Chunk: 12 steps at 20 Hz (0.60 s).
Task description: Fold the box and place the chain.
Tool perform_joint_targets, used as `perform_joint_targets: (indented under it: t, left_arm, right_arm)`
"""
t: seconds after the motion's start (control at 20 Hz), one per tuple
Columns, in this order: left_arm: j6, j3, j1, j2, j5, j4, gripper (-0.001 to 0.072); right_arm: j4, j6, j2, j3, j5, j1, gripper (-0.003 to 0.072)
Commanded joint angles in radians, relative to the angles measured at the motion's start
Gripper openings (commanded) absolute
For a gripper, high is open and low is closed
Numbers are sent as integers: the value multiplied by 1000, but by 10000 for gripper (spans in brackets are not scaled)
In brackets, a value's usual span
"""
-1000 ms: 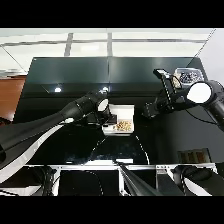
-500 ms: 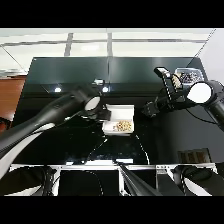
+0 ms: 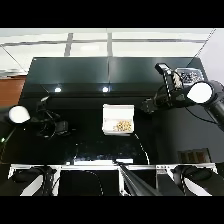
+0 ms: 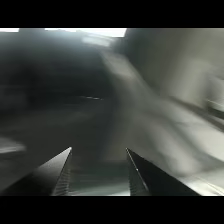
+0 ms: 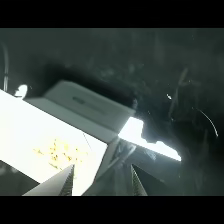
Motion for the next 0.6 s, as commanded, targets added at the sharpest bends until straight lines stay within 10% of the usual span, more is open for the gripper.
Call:
perform_joint_targets:
  t: [0.0, 0.55]
  left_arm:
    - [988, -185, 257, 7, -6, -797, 716]
    - [1627, -160, -314, -60, 464, -496, 720]
  right_arm:
    - [27, 3, 0, 0, -32, 0, 420]
    - [26, 3, 0, 0, -84, 0, 420]
